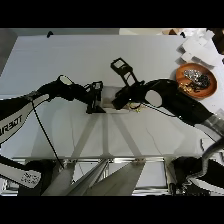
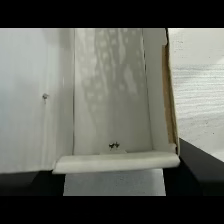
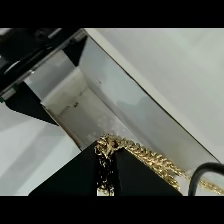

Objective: Fold the box and place the chain.

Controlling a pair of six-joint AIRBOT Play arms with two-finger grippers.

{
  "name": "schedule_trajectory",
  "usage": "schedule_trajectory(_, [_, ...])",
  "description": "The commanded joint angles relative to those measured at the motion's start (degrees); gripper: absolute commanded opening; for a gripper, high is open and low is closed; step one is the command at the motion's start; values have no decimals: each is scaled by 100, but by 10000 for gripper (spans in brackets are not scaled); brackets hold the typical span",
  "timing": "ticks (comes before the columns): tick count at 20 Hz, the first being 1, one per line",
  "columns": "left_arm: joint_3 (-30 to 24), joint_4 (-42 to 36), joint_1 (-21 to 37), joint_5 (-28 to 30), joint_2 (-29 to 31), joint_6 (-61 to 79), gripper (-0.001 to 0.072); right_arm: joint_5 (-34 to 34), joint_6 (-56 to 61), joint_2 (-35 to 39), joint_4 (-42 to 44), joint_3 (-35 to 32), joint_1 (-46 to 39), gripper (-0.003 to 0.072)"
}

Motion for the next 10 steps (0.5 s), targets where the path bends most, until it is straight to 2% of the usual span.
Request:
schedule_trajectory(1, [2, 0, 2, 2, 4, 0, 211, -142, -4, -291, 2, 232, 254, 10])
schedule_trajectory(6, [2, 0, 2, 2, 4, 0, 211, -741, -2, -328, 35, 240, 376, 9])
schedule_trajectory(10, [2, 0, 2, 2, 4, 0, 211, -654, -4, -385, -199, 240, 374, 10])
